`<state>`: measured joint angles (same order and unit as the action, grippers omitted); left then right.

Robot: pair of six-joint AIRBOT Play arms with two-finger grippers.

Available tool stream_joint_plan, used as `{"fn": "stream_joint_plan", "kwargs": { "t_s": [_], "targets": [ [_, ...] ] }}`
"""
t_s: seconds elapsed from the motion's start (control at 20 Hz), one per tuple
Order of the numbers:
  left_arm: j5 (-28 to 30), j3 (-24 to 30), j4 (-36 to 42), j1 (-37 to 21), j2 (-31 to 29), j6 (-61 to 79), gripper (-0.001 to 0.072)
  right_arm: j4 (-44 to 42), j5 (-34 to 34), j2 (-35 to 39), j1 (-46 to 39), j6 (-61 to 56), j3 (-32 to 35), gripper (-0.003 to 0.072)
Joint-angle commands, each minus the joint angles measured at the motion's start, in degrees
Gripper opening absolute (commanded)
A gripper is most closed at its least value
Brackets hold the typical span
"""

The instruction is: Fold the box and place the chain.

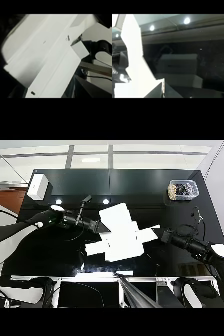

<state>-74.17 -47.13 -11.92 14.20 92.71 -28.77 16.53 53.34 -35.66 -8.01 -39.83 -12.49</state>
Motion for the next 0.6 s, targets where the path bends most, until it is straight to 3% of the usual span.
{"fn": "stream_joint_plan", "kwargs": {
  "t_s": [0.0, 0.1, 0.3, 0.4, 0.55],
  "targets": [
    [-4.20, -0.17, 1.18, 0.83, 0.90, 4.02, 0.0699, 0.00, -0.02, 0.02, 0.07, -0.24, 0.02, 0.0030],
    [-8.35, -0.17, 3.72, 0.76, 2.38, 10.14, 0.0698, 0.00, 0.00, 0.02, 0.07, -0.24, 0.02, 0.0030],
    [-8.37, -0.85, -1.11, 1.92, 2.91, 10.84, 0.0677, 0.02, 0.00, 0.02, 0.07, -0.26, 0.02, 0.0030],
    [-7.82, -1.64, -4.24, 2.73, 2.91, 10.82, 0.0563, 0.09, 0.00, 0.02, 0.07, -0.24, 0.02, 0.0030],
    [-4.68, -1.88, -6.19, 2.91, 2.89, 10.36, 0.0476, 0.22, 0.04, 0.02, 0.07, -0.26, 0.02, 0.0030]
  ]
}}
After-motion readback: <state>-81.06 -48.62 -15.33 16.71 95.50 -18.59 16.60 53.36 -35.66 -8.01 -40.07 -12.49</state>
